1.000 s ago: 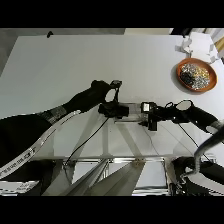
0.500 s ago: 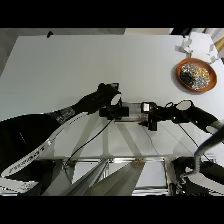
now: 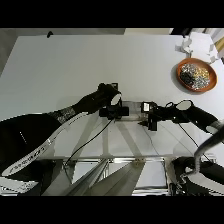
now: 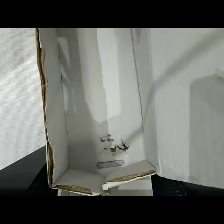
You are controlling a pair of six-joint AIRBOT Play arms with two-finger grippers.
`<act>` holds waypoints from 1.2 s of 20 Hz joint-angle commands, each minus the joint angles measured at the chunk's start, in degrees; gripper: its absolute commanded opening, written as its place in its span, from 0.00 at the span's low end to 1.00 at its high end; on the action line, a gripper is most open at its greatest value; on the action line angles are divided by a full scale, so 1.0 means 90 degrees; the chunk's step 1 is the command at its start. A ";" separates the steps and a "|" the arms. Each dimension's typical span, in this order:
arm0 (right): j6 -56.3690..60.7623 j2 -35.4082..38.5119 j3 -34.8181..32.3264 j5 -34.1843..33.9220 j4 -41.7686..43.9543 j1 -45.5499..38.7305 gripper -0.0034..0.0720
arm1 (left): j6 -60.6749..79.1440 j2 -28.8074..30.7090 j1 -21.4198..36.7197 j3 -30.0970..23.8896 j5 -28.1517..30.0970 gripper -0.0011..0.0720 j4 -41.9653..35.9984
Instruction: Fold the box and place the chain.
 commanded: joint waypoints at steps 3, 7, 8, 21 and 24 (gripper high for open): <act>0.0000 0.0000 0.0002 0.0002 0.0002 0.0002 0.67 | 0.0036 0.0000 -0.0002 0.0002 -0.0228 0.22 0.0243; 0.0000 0.0000 0.0002 0.0002 0.0002 0.0002 0.67 | 0.0032 -0.0024 -0.0002 0.0002 -0.0209 0.02 0.0245; 0.0000 0.0000 0.0002 0.0002 0.0002 0.0002 0.67 | 0.0032 -0.0049 -0.0002 0.0002 -0.0216 0.02 0.0240; 0.0000 0.0000 0.0002 0.0005 0.0002 0.0002 0.67 | 0.0036 -0.0087 -0.0041 0.0002 -0.0066 0.02 0.0240; 0.0002 0.0000 0.0002 0.0005 0.0002 0.0002 0.67 | 0.0044 -0.0068 -0.0034 0.0002 -0.0066 0.07 0.0240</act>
